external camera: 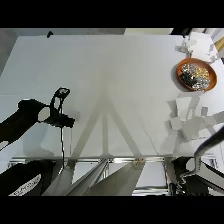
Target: Fold the box and place the chain.
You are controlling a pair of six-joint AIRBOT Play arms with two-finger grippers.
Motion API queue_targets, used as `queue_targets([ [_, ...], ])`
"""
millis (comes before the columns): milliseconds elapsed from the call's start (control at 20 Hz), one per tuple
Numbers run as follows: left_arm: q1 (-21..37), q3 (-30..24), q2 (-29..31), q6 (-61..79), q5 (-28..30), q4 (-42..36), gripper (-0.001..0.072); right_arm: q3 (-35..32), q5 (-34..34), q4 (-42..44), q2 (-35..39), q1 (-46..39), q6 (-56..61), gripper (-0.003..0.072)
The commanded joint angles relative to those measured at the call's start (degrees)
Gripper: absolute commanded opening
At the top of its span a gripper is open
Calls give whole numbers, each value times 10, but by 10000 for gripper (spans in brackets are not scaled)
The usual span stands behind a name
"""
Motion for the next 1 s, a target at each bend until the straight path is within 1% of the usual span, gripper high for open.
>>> queue_targets([
  [0,0,0,0,0,0,0,11,1,22,36,2,0,-49,396],
  [150,0,0,0,0,0,0,11,1,26,33,-11,0,-54,396],
  [350,0,0,0,0,0,0,11,1,43,20,-46,0,-54,396],
  [500,0,0,0,0,0,0,11,1,38,-1,-63,0,-52,396],
  [800,0,0,0,0,0,0,11,1,31,0,-109,0,-30,393],
  [850,0,0,0,0,0,0,11,1,31,4,-115,0,-30,384],
  [900,0,0,0,0,0,0,11,1,31,3,-115,0,-30,333],
  [950,0,0,0,0,0,0,11,1,31,2,-115,0,-30,314],
])
